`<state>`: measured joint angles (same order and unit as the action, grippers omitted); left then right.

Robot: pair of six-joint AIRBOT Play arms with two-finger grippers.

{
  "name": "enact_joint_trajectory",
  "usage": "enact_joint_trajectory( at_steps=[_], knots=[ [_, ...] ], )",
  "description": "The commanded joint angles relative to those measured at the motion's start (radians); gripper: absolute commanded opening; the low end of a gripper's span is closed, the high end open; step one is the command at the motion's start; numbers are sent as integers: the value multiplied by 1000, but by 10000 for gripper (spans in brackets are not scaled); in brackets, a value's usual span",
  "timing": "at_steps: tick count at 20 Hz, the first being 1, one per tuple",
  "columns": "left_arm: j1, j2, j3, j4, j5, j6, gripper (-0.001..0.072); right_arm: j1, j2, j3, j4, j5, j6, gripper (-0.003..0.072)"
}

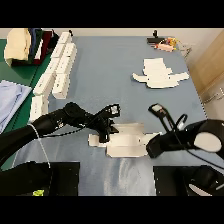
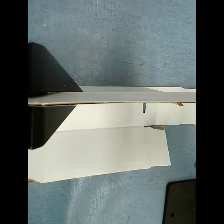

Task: Fold the box.

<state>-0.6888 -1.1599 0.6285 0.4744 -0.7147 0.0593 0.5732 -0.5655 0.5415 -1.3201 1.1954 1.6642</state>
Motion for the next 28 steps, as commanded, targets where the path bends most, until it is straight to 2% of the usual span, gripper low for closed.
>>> enact_joint_trajectory(
  at_steps=[1,2,3,5,9,15,19,23,28],
  knots=[
    [-1,0,0,0,0,0,16,243,91,-87,-49,-49,-208,267],
    [-2,0,0,0,0,0,16,291,82,-113,-90,-73,-273,503],
    [-3,0,0,0,-1,0,16,327,66,-138,-122,-109,-328,600],
    [-3,0,0,0,0,0,16,368,7,-171,-198,-196,-385,656],
    [-3,0,0,0,0,0,16,376,-127,-174,-372,-312,-398,655],
    [-3,0,0,0,0,0,16,376,-210,-174,-434,-407,-346,654],
    [-3,0,0,0,0,0,16,375,-193,-159,-525,-403,-198,654],
    [-3,0,0,0,0,0,16,375,-142,-152,-524,-366,-188,655],
    [-3,0,0,0,0,0,16,375,-138,-152,-509,-317,-189,655]
  ],
)
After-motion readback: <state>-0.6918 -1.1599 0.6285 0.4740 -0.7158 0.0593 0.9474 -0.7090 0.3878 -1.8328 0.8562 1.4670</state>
